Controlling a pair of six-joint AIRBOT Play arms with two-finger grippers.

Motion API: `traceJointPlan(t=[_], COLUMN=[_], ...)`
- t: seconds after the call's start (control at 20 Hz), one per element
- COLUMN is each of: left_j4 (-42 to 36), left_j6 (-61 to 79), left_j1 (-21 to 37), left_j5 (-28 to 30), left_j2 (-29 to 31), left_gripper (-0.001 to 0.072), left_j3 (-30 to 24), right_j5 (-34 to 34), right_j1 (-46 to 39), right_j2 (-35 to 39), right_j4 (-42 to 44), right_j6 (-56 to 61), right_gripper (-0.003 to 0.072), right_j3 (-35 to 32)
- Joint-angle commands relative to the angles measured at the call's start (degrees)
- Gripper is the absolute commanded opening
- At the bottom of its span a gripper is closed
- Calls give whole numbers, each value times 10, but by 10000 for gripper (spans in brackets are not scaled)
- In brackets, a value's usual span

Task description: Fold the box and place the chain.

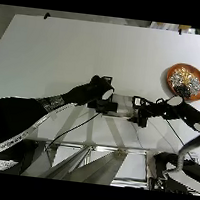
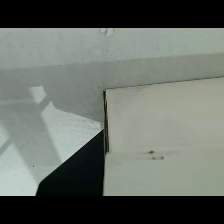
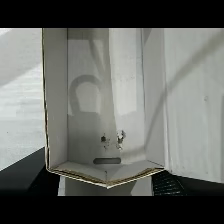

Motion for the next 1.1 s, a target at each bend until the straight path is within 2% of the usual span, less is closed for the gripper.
traceJointPlan(t=[0.0, 0.2, 0.35, 0.55, 0.6, 0.8, 1.05], left_j4=[1, 1, 0, -3, -3, -8, -61], left_j6=[6, 6, 6, 26, 34, 77, 203], left_j1=[0, 0, 1, 15, 20, 37, 64], left_j5=[-5, -4, -4, -5, -9, -28, -31], left_j2=[0, 0, 5, 35, 45, 88, 155], left_gripper=[10, 24, 183, 187, 236, 237, 235], left_j3=[0, 0, 0, 0, 0, 0, 0], right_j5=[-1, -1, -1, -1, -1, -1, -1], right_j1=[0, 0, 0, 0, 0, 0, 0], right_j2=[1, 1, 1, 1, 1, 1, 1], right_j4=[-2, -2, -2, -2, -2, -2, -2], right_j6=[-1, -1, -1, -1, -1, -1, -1], right_gripper=[299, 299, 299, 299, 299, 299, 299], right_j3=[1, 1, 1, 1, 1, 1, 1])
